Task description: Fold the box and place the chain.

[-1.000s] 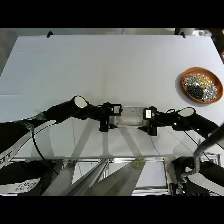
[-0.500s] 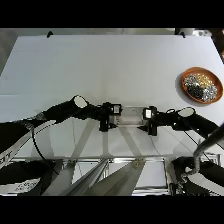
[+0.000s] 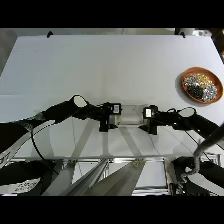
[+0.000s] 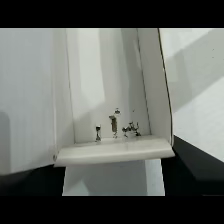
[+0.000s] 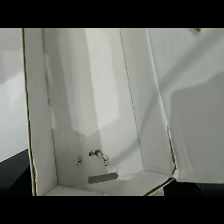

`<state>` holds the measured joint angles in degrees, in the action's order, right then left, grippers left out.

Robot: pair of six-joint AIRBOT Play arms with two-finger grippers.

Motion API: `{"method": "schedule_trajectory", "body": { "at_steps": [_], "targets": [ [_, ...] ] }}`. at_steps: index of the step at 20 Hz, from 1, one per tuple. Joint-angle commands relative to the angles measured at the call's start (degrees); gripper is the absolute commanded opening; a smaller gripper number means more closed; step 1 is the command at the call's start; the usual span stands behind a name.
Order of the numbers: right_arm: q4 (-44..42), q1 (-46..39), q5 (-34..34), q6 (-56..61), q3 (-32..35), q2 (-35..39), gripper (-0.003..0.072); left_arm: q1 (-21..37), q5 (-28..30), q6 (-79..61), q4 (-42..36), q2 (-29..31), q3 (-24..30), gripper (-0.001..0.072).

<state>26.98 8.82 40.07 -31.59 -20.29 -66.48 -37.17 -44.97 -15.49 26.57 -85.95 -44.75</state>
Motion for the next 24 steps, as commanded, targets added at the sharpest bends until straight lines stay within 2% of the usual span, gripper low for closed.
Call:
{"method": "schedule_trajectory", "body": {
  "at_steps": [1, 4, 8, 12, 15, 18, 20, 23, 24],
  "targets": [
    [7.26, -0.02, 1.03, 7.23, -0.07, 2.78, 0.0720, 0.07, -0.68, 0.48, 2.03, 0.76, 0.02, 0.0414],
    [17.38, -0.02, 1.07, 17.64, -0.07, 6.25, 0.0720, -0.04, -1.81, 1.14, 1.49, 0.79, 0.02, 0.0414],
    [18.05, -0.02, 1.92, 20.26, -0.07, 7.91, 0.0720, -0.04, -3.43, 1.57, 1.36, 0.79, 0.02, 0.0412],
    [19.15, -0.48, 0.96, 28.39, -0.07, 9.11, 0.0720, -0.02, -3.21, 1.60, 1.77, 0.79, 0.02, 0.0412],
    [21.73, -4.55, 2.32, 30.49, -0.07, 11.54, 0.0720, 0.00, -2.43, 2.19, 3.37, 0.79, 0.02, 0.0411],
    [30.18, -10.73, 7.96, 33.40, -0.07, 14.05, 0.0720, 0.02, -0.57, 6.12, 7.32, 0.79, 0.02, 0.0411],
    [31.69, -14.71, 10.64, 33.31, -0.07, 16.70, 0.0720, 0.04, 0.02, 8.20, 9.62, 0.79, 0.02, 0.0405],
    [30.27, -17.88, 12.11, 33.33, -0.07, 21.42, 0.0720, 0.04, 0.17, 9.55, 10.56, 0.79, 0.02, 0.0245],
    [28.55, -17.86, 12.09, 33.29, -0.07, 22.45, 0.0720, 0.04, 0.22, 9.53, 10.49, 0.79, 0.02, 0.0252]
  ]
}}
